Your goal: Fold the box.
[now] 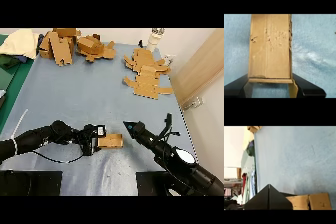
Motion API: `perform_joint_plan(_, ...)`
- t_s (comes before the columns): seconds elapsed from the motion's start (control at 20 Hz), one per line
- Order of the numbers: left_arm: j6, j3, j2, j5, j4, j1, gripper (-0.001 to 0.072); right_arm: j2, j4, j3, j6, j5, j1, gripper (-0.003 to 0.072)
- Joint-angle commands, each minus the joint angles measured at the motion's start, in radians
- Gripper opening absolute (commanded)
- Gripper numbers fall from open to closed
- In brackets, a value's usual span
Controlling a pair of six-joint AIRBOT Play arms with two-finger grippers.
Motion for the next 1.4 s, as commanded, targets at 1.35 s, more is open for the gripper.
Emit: perform_joint_plan(1.35,-0.409,0.007,0.176,0.281,0.048,1.037,0.0706,0.062,-0.01,0.002,0.0,-0.182,-0.001,0.0)
